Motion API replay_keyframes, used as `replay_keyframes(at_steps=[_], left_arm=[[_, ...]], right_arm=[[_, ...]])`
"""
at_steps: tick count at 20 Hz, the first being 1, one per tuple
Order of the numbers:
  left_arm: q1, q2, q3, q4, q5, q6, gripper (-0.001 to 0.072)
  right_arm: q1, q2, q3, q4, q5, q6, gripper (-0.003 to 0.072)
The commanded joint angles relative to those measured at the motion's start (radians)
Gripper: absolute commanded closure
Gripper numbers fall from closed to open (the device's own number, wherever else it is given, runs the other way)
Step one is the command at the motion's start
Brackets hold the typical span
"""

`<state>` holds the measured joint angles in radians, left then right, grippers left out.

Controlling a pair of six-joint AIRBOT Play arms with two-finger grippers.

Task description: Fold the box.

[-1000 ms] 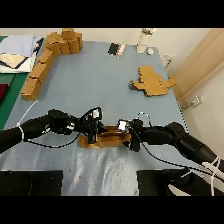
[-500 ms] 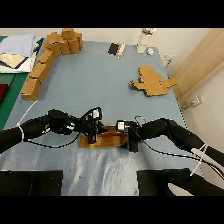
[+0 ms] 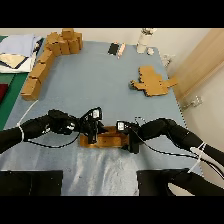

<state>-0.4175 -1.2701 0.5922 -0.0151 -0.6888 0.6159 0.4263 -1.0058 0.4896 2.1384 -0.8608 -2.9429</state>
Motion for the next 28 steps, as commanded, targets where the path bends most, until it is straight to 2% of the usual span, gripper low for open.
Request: replay_keyframes(at_steps=[1, 11, 12, 14, 15, 16, 28], left_arm=[[0.000, 0.000, 0.000, 0.000, 0.000, 0.000, 0.0698], [0.000, 0.000, 0.000, 0.000, 0.000, 0.000, 0.0698], [0.000, 0.000, 0.000, 0.000, 0.000, 0.000, 0.0698], [0.000, 0.000, 0.000, 0.000, 0.000, 0.000, 0.0698], [0.000, 0.000, 0.000, 0.000, 0.000, 0.000, 0.0698], [0.000, 0.000, 0.000, 0.000, 0.000, 0.000, 0.0698], [0.000, 0.000, 0.000, 0.000, 0.000, 0.000, 0.0698]], right_arm=[[0.001, -0.016, 0.001, 0.026, 0.027, -0.066, -0.0023], [0.006, -0.038, -0.002, 0.039, 0.044, -0.066, -0.0006], [0.006, -0.048, -0.002, 0.040, 0.044, -0.066, 0.0055], [0.006, -0.055, -0.002, 0.043, 0.042, -0.066, 0.0076], [0.006, -0.053, -0.002, 0.043, 0.035, -0.066, 0.0165], [0.006, -0.053, -0.002, 0.042, 0.032, -0.066, 0.0211], [0.006, -0.053, -0.002, 0.042, 0.039, -0.066, 0.0210]])
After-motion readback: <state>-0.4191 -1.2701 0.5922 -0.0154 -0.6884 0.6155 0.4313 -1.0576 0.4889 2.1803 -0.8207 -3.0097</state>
